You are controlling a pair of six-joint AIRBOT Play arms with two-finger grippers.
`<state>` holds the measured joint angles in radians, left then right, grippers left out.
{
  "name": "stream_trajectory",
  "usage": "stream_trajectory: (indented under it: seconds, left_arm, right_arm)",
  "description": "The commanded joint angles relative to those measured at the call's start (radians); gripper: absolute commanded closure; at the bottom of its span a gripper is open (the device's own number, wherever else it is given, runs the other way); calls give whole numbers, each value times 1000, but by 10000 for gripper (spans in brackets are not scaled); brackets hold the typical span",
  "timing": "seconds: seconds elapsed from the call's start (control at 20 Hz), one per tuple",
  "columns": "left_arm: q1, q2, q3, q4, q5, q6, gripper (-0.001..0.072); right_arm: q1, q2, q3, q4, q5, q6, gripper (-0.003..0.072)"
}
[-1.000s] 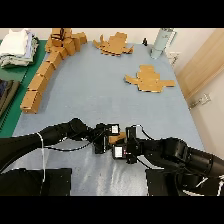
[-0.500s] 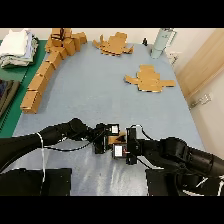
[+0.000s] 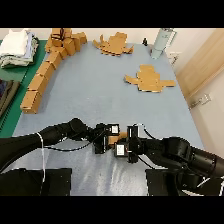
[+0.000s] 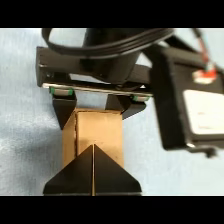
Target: Fold the box.
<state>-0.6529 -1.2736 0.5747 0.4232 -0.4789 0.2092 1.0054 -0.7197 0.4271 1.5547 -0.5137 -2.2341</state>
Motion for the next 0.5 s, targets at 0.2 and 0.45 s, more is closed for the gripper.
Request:
stream_trajectory:
  seconds: [0.2,0.45]
  left_arm:
    - [0,0,1,0,0,0,288]
    - [0,0,1,0,0,0,288]
  right_arm:
    - [-2,-59,-3,-2,-2,9,682]
    - [-2,-72,-3,-2,-3,12,682]
